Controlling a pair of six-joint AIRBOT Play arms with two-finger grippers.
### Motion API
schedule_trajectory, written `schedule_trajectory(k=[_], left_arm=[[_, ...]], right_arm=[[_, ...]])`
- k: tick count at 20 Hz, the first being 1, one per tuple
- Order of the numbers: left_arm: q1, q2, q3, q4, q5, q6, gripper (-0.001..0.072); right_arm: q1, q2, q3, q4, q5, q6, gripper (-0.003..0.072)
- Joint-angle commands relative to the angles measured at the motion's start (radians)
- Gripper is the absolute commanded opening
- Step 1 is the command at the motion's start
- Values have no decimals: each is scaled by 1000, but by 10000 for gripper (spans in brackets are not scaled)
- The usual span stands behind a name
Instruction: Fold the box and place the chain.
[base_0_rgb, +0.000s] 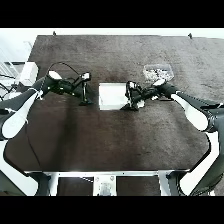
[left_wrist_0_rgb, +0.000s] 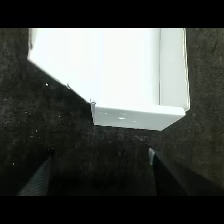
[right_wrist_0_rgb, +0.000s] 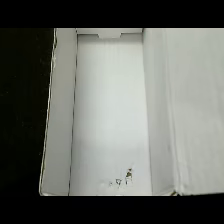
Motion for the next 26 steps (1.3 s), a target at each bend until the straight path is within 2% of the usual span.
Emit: schedule_trajectory(k=[1,9,16,26], left_arm=[[2,-13,10,-30,-23,28,720],[0,-45,10,-113,-81,154,720],[-2,-57,8,-113,-116,174,720],[-41,-62,-2,-116,-27,188,720]], right_arm=[[1,1,0,0,0,0,597],[1,1,0,0,0,0,597],[1,1,0,0,0,0,596],[1,1,0,0,0,0,597]])
